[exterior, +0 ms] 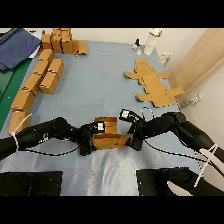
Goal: Fold the box.
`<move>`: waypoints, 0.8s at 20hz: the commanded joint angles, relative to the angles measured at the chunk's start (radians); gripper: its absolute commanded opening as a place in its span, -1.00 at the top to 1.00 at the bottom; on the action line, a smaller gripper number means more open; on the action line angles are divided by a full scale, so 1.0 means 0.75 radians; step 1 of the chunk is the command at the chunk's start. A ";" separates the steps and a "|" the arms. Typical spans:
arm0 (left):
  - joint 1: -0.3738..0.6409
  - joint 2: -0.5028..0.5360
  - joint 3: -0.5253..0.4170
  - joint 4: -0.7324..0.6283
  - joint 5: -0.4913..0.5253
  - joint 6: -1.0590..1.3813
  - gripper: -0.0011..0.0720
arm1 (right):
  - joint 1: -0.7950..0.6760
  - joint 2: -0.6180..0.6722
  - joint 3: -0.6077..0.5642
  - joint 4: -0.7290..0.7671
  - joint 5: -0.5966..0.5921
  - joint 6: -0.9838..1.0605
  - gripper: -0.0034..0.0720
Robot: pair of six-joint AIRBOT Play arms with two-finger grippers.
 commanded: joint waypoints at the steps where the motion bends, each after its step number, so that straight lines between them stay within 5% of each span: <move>1: 0.001 0.000 -0.001 0.001 -0.001 0.000 -0.33 | 0.060 -0.028 -0.001 0.027 0.057 -0.236 -0.64; 9: 0.001 0.000 -0.001 0.001 -0.001 0.000 -0.33 | 0.148 -0.078 0.001 0.040 0.225 -0.327 -0.63; 10: 0.001 0.000 -0.001 0.001 -0.001 0.000 -0.33 | 0.148 -0.077 0.001 0.056 0.224 -0.327 -0.58; 12: 0.001 0.000 -0.001 0.001 -0.001 0.000 -0.33 | 0.148 -0.074 0.001 0.065 0.204 -0.328 -0.14; 16: 0.001 0.000 -0.001 0.001 -0.001 0.000 -0.33 | 0.148 -0.045 0.000 0.037 0.178 -0.327 0.06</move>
